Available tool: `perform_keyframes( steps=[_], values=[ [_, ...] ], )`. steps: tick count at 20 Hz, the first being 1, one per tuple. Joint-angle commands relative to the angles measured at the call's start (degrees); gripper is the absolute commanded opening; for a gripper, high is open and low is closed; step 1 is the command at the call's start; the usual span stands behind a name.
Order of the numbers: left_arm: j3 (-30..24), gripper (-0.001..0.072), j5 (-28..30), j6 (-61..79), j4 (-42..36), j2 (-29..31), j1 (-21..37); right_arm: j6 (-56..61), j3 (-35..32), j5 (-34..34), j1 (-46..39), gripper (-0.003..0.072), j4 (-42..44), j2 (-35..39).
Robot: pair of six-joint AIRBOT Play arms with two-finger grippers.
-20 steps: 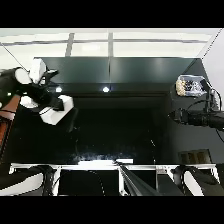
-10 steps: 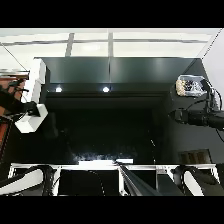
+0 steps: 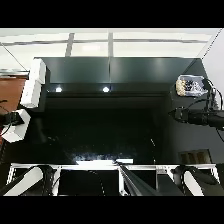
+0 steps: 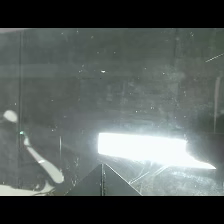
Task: Fold the box and place the chain.
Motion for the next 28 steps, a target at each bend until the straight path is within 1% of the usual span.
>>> perform_keyframes(
  steps=[1,6,7,9,12,15,16,17,18,20,22,23,24,26,27,28],
  values=[
    [-3.72,0.0291,6.43,11.74,-7.13,0.81,1.75,0.04,-0.02,-0.02,0.00,0.0013,0.04,0.07],
    [-4.24,0.0292,16.92,14.01,-7.28,0.74,1.51,1.53,-0.02,1.25,0.00,0.0013,0.09,0.07],
    [-4.24,0.0292,17.97,16.94,-8.68,0.70,1.38,1.55,-0.02,1.79,0.00,0.0013,0.07,0.07],
    [-4.22,0.0291,18.08,23.21,-12.55,0.20,0.33,1.55,-0.02,3.23,0.00,0.0013,0.04,0.07],
    [-4.20,0.0291,20.22,23.96,-12.96,-1.97,-2.14,3.06,-0.02,4.11,0.00,0.0013,0.07,0.07],
    [-4.20,0.0295,22.38,23.89,-12.98,-3.87,-3.34,3.96,-0.02,5.49,0.00,0.0013,0.07,0.07],
    [-4.20,0.0383,23.15,23.80,-12.94,-3.91,-3.34,4.09,-0.02,5.77,0.00,0.0013,0.07,0.07],
    [-4.15,0.0670,24.20,23.80,-12.94,-3.76,-3.32,4.13,-0.02,5.95,0.00,0.0013,0.07,0.07],
    [-3.74,0.0709,24.26,23.69,-12.92,-3.65,-3.21,4.13,-0.02,6.05,0.00,0.0013,0.07,0.07],
    [-1.73,0.0709,23.10,21.53,-13.07,-2.73,-3.30,4.13,-0.02,6.14,0.00,0.0013,0.07,0.07],
    [1.53,0.0709,21.73,16.26,-13.60,-0.92,-4.13,4.09,0.00,5.84,0.00,0.0013,0.07,0.07],
    [3.56,0.0709,20.33,13.03,-13.99,0.13,-4.98,3.82,0.22,4.04,0.00,0.0013,-0.15,0.07],
    [5.35,0.0709,19.15,10.01,-14.53,1.20,-5.86,2.78,1.42,1.62,-0.02,0.0013,-1.42,0.07],
    [8.59,0.0704,15.74,3.63,-16.68,3.58,-8.20,1.97,7.02,-2.16,0.00,0.0013,-4.13,0.07],
    [9.88,0.0529,13.53,2.23,-18.93,4.94,-9.66,0.20,10.62,-2.69,0.00,0.0013,-4.24,0.07],
    [10.51,0.0157,11.54,1.84,-21.27,6.49,-11.23,-1.79,13.81,-2.58,0.02,0.0013,-4.20,0.07]
  ],
)
